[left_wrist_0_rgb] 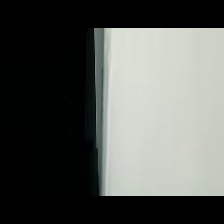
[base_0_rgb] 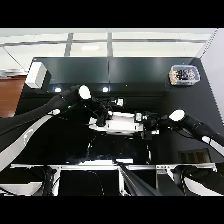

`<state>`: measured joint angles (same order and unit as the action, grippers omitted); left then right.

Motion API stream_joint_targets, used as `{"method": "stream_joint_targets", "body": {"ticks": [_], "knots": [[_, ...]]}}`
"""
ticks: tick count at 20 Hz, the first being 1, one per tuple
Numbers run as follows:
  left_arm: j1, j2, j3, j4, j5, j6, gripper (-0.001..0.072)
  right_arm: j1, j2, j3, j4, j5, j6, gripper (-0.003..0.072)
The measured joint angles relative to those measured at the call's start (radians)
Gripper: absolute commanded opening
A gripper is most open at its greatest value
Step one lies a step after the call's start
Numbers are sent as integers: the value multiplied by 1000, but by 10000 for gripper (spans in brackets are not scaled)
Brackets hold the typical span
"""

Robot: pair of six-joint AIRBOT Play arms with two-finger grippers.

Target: Fold the box and place the chain.

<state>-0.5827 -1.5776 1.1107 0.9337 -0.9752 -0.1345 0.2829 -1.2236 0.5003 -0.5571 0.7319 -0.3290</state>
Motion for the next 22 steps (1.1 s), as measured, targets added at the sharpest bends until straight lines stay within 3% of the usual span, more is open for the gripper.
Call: {"method": "stream_joint_targets", "body": {"ticks": [4, 5, 6, 8, 9, 10, 14, 19, 20, 22], "knots": [[0, 0, 0, 0, 0, -1, 35, 0, 0, 0, -1, 0, 0, 472], [0, 0, 0, 0, 0, -5, 98, 0, 0, 0, -1, 0, 0, 471], [0, 1, 0, -3, 0, -13, 235, 0, 0, 0, 0, -2, 0, 471], [1, 5, 0, -5, -3, -29, 438, 0, 0, 0, 0, -3, 0, 458], [5, 11, 0, 0, -6, -42, 645, 0, 0, 0, -1, -3, -2, 283], [9, 19, 0, 1, -12, -61, 712, 0, 0, 0, -1, -3, -3, 160], [53, 78, 0, 85, -68, -215, 712, 0, 0, 0, -6, 6, -7, 157], [148, 168, 0, 193, -222, -439, 682, 0, 0, 0, -24, 41, -28, 157], [163, 180, 0, 205, -250, -481, 653, 0, 0, 0, -26, 45, -31, 157], [179, 195, -1, 207, -299, -551, 445, 0, 0, 0, -28, 50, -34, 157]]}}
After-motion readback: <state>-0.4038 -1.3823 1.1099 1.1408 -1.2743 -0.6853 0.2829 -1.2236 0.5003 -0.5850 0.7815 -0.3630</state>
